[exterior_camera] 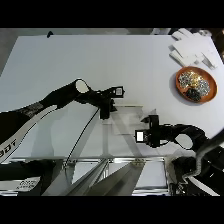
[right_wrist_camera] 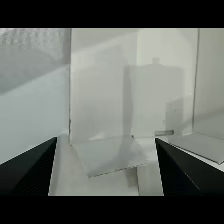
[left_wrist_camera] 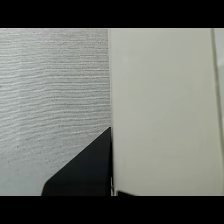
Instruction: Fold the box and place the chain.
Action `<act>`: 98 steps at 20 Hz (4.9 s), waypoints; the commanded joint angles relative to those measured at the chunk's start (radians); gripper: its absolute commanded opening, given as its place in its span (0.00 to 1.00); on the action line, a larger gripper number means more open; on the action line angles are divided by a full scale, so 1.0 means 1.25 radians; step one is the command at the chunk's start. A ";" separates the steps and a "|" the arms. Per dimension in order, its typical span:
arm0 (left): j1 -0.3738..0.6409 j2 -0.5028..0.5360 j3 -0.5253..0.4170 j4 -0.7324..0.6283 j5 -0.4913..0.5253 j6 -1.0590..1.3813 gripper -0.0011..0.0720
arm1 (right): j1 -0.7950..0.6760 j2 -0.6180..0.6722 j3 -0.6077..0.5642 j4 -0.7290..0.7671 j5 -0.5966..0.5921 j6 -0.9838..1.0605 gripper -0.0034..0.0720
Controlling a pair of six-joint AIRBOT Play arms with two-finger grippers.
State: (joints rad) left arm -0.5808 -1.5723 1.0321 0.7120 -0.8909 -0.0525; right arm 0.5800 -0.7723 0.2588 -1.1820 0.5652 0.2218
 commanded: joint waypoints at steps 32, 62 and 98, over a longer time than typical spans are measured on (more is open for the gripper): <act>0.000 0.000 0.001 0.000 0.000 0.000 0.03 | -0.309 -0.232 0.195 0.348 0.137 -0.377 0.97; 0.000 0.000 0.001 0.000 0.000 0.000 0.03 | -0.358 -0.398 0.149 0.576 0.225 -0.620 0.92; 0.000 0.000 0.001 0.000 0.000 0.000 0.03 | -0.358 -0.418 0.149 0.574 0.208 -0.645 0.47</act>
State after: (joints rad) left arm -0.5816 -1.5715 1.0321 0.7116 -0.8909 -0.0521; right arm 0.1329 -1.2949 0.4454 -0.4637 0.8234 -0.5850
